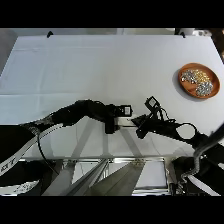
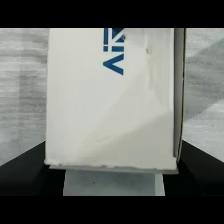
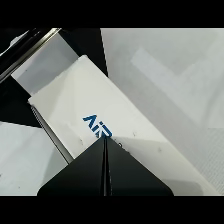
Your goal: Fold the box and place the chain.
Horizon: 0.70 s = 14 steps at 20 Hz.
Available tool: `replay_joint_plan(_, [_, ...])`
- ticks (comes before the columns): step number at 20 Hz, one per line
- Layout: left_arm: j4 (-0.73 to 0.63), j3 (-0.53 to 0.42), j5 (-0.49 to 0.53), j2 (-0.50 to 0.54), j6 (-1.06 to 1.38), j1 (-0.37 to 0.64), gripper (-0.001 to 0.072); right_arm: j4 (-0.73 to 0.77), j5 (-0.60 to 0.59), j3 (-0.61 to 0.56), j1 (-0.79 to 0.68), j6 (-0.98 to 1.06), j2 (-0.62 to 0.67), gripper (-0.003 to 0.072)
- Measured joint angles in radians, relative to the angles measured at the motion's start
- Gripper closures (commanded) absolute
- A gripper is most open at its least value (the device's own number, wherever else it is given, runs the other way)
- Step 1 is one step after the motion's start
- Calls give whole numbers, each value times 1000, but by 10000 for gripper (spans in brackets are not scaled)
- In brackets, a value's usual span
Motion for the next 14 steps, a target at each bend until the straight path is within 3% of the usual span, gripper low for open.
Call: replay_joint_plan(14, [-5,0,-2,0,1,0,637,-21,-76,-68,1,-21,57,677])
